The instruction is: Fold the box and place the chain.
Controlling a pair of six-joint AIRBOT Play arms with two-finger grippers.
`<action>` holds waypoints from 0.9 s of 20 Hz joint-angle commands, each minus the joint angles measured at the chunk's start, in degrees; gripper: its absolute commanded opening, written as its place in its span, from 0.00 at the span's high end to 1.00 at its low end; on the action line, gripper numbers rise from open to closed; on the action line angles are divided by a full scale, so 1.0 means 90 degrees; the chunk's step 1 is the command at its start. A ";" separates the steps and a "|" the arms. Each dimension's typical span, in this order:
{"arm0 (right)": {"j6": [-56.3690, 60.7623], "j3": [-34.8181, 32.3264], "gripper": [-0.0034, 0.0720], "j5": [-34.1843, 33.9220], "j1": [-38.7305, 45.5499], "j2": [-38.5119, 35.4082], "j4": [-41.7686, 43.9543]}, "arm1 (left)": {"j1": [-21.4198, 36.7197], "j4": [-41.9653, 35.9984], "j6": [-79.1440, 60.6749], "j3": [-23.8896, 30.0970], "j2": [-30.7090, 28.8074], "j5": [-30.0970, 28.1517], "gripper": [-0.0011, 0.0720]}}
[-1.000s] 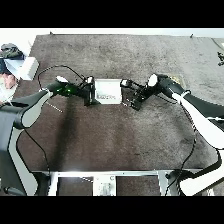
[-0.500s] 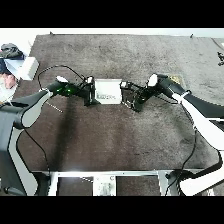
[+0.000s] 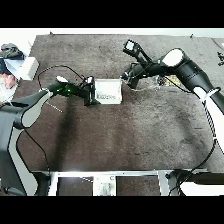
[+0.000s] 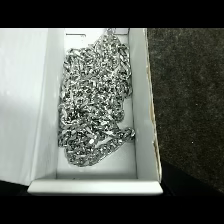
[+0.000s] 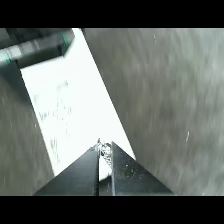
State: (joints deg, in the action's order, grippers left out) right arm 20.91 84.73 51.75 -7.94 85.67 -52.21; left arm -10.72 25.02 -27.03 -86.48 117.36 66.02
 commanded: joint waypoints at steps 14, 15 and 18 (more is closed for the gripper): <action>0.1982 0.0202 0.40 -0.0107 -0.0522 0.0899 -0.1078 | 0.0000 0.0002 0.0000 -0.0002 0.0002 0.0000 0.25; 0.2266 0.0175 0.40 0.0126 -0.0291 0.0772 -0.1081 | 0.0000 0.0002 0.0000 -0.0002 0.0002 -0.0002 0.25; 0.3067 -0.0624 0.40 0.0262 0.0641 -0.0027 -0.1059 | 0.0000 0.0002 0.0000 -0.0002 0.0002 -0.0002 0.25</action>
State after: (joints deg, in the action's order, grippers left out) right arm 40.49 83.55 51.46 -8.16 90.15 -60.38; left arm -10.72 25.02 -27.03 -86.48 117.36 66.00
